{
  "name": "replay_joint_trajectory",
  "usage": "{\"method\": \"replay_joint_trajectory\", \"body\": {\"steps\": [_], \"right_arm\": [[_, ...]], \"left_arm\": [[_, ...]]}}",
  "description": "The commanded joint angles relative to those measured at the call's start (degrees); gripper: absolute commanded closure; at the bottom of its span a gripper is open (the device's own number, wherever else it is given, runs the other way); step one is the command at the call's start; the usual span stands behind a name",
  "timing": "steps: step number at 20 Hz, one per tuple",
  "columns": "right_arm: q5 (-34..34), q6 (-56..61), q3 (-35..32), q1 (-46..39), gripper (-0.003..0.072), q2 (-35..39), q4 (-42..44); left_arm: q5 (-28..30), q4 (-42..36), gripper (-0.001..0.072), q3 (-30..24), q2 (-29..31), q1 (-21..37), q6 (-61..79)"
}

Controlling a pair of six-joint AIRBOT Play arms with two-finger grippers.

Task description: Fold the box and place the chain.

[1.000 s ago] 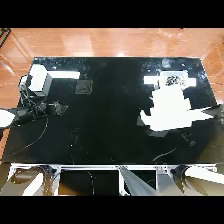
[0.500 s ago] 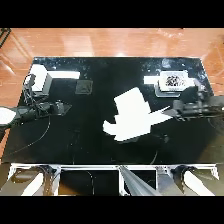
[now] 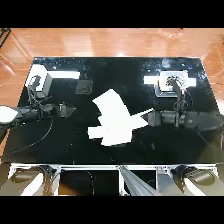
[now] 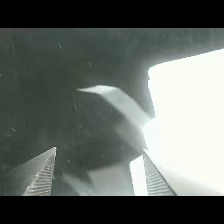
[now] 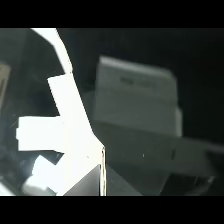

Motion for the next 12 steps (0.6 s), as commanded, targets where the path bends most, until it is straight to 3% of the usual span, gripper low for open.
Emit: {"method": "replay_joint_trajectory", "body": {"steps": [1, 5, 10, 12], "right_arm": [[16.6, 3.1, -7.1, 8.5, 0.0664, 4.9, -2.7], [18.9, 5.2, -9.5, 11.9, 0.0664, 4.9, -2.7], [13.4, 6.8, -9.5, 12.0, 0.0663, 4.9, -2.7], [11.5, 7.5, -9.5, 12.0, 0.0664, 4.9, -2.7]], "left_arm": [[-2.8, -0.5, 0.0067, -0.8, -2.5, -1.3, 1.6], [-8.0, -7.1, 0.0068, -2.6, -9.0, -1.9, 11.1], [-2.8, -17.5, 0.0068, -2.7, -17.0, -2.3, 29.3], [-5.7, -25.1, 0.0068, -2.6, -20.9, -2.3, 38.8]]}}
